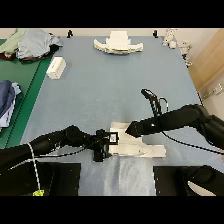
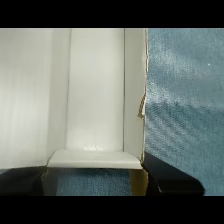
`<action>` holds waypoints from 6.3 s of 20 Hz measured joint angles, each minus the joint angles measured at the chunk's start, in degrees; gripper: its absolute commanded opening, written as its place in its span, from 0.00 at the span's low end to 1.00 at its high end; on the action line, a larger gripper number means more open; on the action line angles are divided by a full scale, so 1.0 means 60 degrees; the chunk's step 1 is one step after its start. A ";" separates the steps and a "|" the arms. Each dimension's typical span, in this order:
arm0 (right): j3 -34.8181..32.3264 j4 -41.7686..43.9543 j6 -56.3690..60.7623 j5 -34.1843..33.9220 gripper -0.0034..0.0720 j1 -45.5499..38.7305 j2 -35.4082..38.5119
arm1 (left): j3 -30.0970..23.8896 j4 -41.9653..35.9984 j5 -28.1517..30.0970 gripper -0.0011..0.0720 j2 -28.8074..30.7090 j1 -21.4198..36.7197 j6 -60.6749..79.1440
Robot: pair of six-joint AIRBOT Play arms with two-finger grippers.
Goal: Fold the box.
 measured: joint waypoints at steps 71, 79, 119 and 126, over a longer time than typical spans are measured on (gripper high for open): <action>-0.1486 -0.6342 0.3610 -0.3625 0.05 -0.3089 0.1100 | 0.0000 -0.0004 -0.0004 0.58 0.0000 0.0000 -0.0004; -0.1836 -0.2637 0.0787 -0.3082 0.05 -0.6382 -0.0142 | 0.0000 -0.0004 -0.0004 0.58 0.0000 0.0000 -0.0007; -0.2707 0.1701 -0.2262 -0.3523 0.75 -0.5504 0.0426 | 0.0000 0.0000 -0.0007 0.58 0.0000 0.0000 -0.0004; -0.2634 0.1373 -0.1453 -0.1982 0.74 -0.3308 0.0452 | 0.0000 0.0000 -0.0007 0.58 0.0000 0.0000 -0.0004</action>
